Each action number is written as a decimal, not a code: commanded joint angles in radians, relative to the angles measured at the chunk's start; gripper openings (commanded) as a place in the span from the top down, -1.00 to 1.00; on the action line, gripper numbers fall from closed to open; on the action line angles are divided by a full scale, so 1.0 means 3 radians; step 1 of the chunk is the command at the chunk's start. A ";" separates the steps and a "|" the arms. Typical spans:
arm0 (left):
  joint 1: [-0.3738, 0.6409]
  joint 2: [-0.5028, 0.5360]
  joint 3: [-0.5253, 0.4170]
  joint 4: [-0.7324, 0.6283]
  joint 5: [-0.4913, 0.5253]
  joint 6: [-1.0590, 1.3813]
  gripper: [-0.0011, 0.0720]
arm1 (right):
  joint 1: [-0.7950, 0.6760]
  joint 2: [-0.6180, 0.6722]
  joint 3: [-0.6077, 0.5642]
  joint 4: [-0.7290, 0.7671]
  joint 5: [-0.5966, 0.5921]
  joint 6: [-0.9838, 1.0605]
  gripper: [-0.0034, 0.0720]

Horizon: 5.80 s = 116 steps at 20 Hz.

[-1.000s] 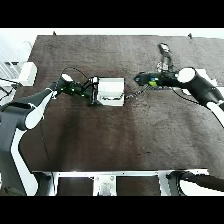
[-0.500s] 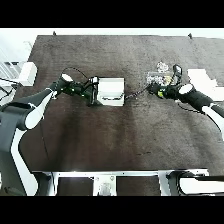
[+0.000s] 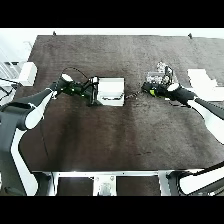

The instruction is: Fold the box and place the chain.

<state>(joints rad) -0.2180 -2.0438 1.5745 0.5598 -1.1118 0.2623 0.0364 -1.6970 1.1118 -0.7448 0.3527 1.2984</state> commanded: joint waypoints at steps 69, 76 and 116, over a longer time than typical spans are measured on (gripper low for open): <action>0.0003 0.0000 0.0001 0.0001 0.0000 0.0000 -0.33 | 0.0080 0.0675 -0.0647 -0.0337 -0.0234 0.0387 -0.24; 0.0003 0.0000 0.0001 0.0001 0.0000 0.0000 -0.33 | 0.0089 0.0229 -0.0187 -0.0337 -0.0206 0.0388 -0.24; 0.0003 0.0000 0.0001 0.0000 -0.0023 0.0000 -0.33 | 0.1036 0.1760 0.0326 -0.0715 0.0547 0.0258 0.88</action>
<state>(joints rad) -0.2180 -2.0438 1.5745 0.5594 -1.1191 0.2619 0.2817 -1.2228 1.2087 -0.9504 0.5186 1.3773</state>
